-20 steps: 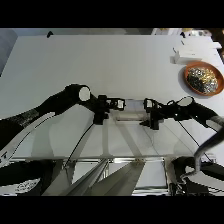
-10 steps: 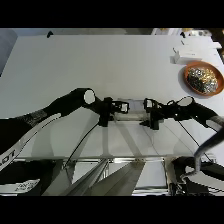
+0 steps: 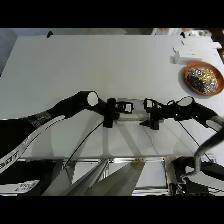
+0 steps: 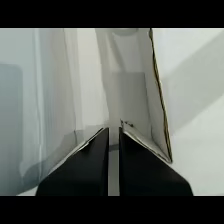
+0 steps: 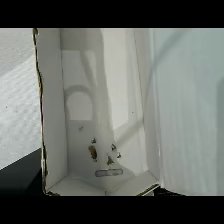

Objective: Fold the box and place the chain.

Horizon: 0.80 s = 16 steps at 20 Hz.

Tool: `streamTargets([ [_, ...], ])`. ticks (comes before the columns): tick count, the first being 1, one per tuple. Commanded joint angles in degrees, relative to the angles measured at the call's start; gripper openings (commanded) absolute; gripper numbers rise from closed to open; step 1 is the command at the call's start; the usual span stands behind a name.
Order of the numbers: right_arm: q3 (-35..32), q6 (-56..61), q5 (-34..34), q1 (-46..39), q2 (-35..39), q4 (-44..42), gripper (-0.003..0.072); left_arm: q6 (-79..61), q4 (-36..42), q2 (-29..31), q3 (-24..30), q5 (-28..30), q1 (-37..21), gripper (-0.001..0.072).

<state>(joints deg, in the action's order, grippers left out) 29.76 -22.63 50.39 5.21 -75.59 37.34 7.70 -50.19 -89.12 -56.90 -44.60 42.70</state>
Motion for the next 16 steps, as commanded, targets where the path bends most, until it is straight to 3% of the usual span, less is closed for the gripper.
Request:
streamTargets([
  [1,0.00,0.09,-0.07,0.02,0.04,-0.04,0.0339,0.44,1.75,-0.09,0.00,1.27,0.74,0.0071],
  [2,0.00,0.09,-0.07,0.02,0.04,-0.04,0.0339,1.84,1.75,-0.09,0.00,1.03,0.74,0.0076],
  [3,0.00,0.09,-0.07,0.02,0.04,-0.04,0.0339,4.33,1.66,0.02,0.00,0.83,0.74,0.0129],
  [4,0.00,0.09,-0.07,0.02,0.04,-0.04,0.0339,7.23,1.27,0.31,0.00,0.59,0.74,0.0234],
  [5,0.00,0.09,-0.07,0.02,0.04,-0.04,0.0339,10.40,0.50,0.87,0.00,0.15,0.68,0.0288],
  [11,0.00,0.09,-0.07,0.02,0.04,-0.04,0.0339,25.27,-6.10,9.14,0.00,-4.94,-1.44,0.0271],
  [12,0.00,0.09,-0.07,0.02,0.04,-0.04,0.0339,29.77,-7.85,10.93,0.00,-6.71,-2.12,0.0202],
  [13,0.00,0.09,-0.07,0.02,0.04,-0.04,0.0339,33.99,-9.68,12.50,0.00,-8.72,-2.84,0.0044],
  [14,0.00,0.09,-0.07,0.02,0.04,-0.04,0.0339,38.03,-11.47,13.88,0.00,-11.10,-3.61,0.0003],
  [16,0.00,0.09,-0.07,0.02,0.04,-0.04,0.0339,47.08,-12.92,15.39,0.00,-14.69,-5.27,0.0003],
])
